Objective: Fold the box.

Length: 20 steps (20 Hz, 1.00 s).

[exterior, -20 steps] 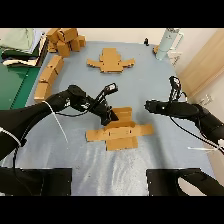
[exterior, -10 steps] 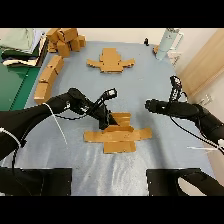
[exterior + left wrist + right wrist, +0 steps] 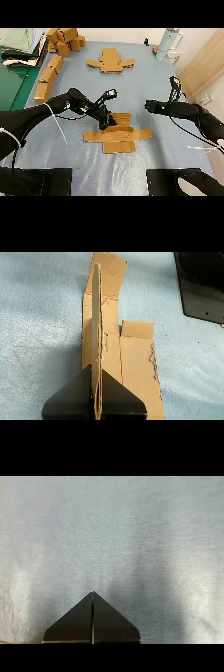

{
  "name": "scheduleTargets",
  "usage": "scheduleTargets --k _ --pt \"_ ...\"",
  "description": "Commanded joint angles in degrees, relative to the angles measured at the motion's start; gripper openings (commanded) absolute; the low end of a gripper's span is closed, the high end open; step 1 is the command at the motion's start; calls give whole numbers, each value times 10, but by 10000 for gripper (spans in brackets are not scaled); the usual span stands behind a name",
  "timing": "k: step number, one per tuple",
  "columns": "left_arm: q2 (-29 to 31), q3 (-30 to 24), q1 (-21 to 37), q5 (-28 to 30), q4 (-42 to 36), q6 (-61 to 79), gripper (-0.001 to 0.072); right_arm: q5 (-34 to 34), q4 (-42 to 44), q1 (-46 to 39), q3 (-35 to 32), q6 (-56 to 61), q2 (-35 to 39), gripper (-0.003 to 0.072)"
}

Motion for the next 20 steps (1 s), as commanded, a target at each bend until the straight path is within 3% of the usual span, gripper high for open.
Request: scheduleTargets --k 1,8,14,17,20 --pt "0 0 0 0 0 0 14 -14 5 5 0 0 -10 8" --pt "0 0 0 0 0 0 14 -59 -2 64 0 -42 -15 6" --pt "0 0 0 0 0 0 14 -107 -136 179 0 20 40 5" --pt "0 0 0 0 0 0 14 -156 -193 265 -4 54 63 5" --pt "0 0 0 0 0 0 14 -156 -224 401 -34 54 63 5"
